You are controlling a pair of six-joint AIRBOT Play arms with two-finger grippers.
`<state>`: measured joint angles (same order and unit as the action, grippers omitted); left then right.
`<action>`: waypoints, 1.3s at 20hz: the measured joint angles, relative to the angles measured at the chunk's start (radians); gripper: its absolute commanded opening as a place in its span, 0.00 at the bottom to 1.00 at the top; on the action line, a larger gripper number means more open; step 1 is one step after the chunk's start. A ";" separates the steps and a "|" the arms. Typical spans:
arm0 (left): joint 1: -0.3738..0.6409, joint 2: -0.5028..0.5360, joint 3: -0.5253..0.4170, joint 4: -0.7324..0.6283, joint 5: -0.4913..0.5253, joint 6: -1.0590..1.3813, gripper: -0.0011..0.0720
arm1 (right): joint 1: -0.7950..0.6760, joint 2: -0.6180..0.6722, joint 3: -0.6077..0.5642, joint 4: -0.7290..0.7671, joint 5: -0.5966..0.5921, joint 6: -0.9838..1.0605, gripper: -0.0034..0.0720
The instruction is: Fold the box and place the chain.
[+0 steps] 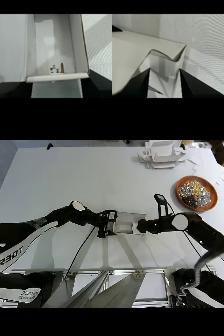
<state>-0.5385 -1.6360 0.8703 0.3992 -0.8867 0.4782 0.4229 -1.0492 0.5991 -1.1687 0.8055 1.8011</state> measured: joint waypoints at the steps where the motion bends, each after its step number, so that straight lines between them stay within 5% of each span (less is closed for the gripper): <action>1: 0.000 0.000 0.000 0.000 0.000 0.000 0.30 | 0.017 -0.018 0.019 -0.033 0.013 0.042 0.58; 8: 0.000 0.000 0.000 0.000 0.000 0.000 0.30 | 0.124 -0.134 0.153 -0.232 0.135 0.248 0.57; 11: 0.000 0.000 0.000 0.000 0.000 0.000 0.30 | 0.164 -0.176 0.196 -0.277 0.164 0.299 0.47; 26: 0.000 0.000 0.000 0.000 0.000 0.000 0.30 | 0.217 -0.258 0.225 -0.407 0.176 0.480 0.36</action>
<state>-0.5385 -1.6360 0.8703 0.3992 -0.8867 0.4782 0.6399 -1.3075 0.8242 -1.5753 0.9817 2.2807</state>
